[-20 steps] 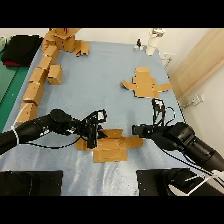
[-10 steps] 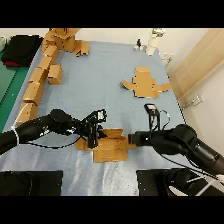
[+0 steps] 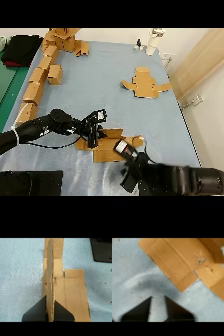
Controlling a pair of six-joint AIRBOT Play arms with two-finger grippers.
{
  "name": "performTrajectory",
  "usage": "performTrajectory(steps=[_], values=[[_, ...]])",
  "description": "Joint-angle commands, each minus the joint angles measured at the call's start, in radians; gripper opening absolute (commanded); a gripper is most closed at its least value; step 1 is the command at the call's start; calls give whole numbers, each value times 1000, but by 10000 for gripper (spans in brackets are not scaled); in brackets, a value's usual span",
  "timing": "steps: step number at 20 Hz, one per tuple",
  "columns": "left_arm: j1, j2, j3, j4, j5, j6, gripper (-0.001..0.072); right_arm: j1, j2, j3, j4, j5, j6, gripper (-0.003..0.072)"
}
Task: Fold the box.
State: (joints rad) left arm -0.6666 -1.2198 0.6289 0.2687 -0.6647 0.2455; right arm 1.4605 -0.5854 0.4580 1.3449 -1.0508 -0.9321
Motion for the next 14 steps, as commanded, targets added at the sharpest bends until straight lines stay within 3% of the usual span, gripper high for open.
performTrajectory(steps=[1,8,14], values=[[-1,0,0,1,1,0,13,160,-103,-19,-302,-5,3,479],[-1,0,0,1,-1,0,13,159,-362,-21,-382,35,-22,479],[-1,0,0,1,0,0,13,159,-435,-18,-459,57,-18,479]])
